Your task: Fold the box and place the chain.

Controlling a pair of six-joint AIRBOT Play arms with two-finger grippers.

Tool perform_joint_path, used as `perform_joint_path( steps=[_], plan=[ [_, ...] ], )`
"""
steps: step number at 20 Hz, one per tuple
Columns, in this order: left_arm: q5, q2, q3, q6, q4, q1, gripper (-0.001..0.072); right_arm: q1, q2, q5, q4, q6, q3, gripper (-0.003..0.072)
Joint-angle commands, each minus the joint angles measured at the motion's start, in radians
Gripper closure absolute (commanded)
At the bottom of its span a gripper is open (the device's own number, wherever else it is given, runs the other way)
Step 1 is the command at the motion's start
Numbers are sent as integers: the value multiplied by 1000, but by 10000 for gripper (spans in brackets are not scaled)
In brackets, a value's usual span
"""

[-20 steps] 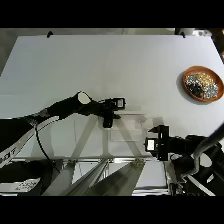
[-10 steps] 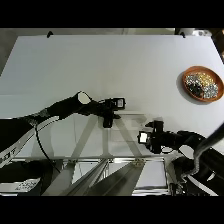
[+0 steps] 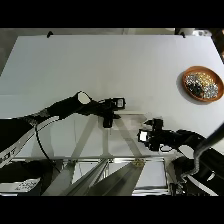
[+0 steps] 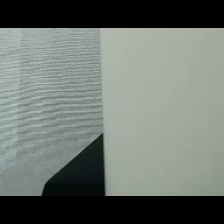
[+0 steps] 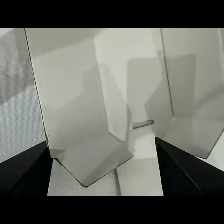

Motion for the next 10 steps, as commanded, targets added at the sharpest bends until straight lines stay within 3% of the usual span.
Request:
perform_joint_path(
  steps=[1,5,10],
  plan=[
    [0,1,1,0,0,1,699,0,35,2,-5,-15,3,-6],
    [0,1,1,0,0,1,699,-6,33,79,-4,-19,44,-6],
    [0,1,1,0,0,1,699,-138,-4,135,4,-19,105,-7]
  ],
)
